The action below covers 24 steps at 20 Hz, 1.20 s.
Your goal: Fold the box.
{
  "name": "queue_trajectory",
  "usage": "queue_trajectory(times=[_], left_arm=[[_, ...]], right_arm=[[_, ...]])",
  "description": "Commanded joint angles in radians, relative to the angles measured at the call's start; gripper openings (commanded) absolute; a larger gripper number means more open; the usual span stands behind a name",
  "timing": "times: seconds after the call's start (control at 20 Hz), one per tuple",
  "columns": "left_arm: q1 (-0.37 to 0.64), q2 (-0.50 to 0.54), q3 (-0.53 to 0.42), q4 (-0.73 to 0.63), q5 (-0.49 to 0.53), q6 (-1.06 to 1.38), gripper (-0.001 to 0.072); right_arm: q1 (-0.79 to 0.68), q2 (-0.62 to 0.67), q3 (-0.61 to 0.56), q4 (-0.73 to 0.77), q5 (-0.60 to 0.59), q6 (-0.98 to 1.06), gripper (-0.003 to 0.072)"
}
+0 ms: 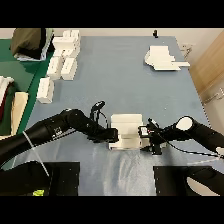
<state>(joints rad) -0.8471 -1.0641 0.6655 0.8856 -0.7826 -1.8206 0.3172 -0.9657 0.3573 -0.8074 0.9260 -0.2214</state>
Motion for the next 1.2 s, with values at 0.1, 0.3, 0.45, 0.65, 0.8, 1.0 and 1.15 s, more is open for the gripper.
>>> queue_trajectory(times=[0.1, 0.3, 0.45, 0.65, 0.8, 1.0, 1.15], left_arm=[[-0.126, -0.098, 0.104, 0.314, -0.086, -0.394, 0.0542], [-0.160, -0.161, 0.164, 0.376, -0.127, -0.494, 0.0542], [-0.194, -0.208, 0.227, 0.462, -0.201, -0.599, 0.0542], [-0.250, -0.292, 0.327, 0.590, -0.302, -0.695, 0.0541], [-0.272, -0.348, 0.349, 0.585, -0.301, -0.694, 0.0509], [-0.282, -0.359, 0.349, 0.569, -0.293, -0.721, 0.0472], [-0.282, -0.359, 0.350, 0.567, -0.275, -0.755, 0.0472]], right_arm=[[0.000, 0.000, 0.001, 0.000, 0.000, 0.000, 0.0508], [0.000, 0.000, 0.001, 0.000, 0.000, 0.000, 0.0507], [0.000, 0.000, 0.001, 0.000, 0.000, 0.000, 0.0507], [0.000, 0.000, 0.001, 0.000, 0.000, 0.000, 0.0508], [0.000, 0.000, 0.001, 0.000, 0.000, 0.000, 0.0507], [0.000, 0.000, 0.001, 0.000, 0.000, 0.000, 0.0508], [0.000, 0.000, 0.001, 0.000, 0.000, 0.000, 0.0508]])
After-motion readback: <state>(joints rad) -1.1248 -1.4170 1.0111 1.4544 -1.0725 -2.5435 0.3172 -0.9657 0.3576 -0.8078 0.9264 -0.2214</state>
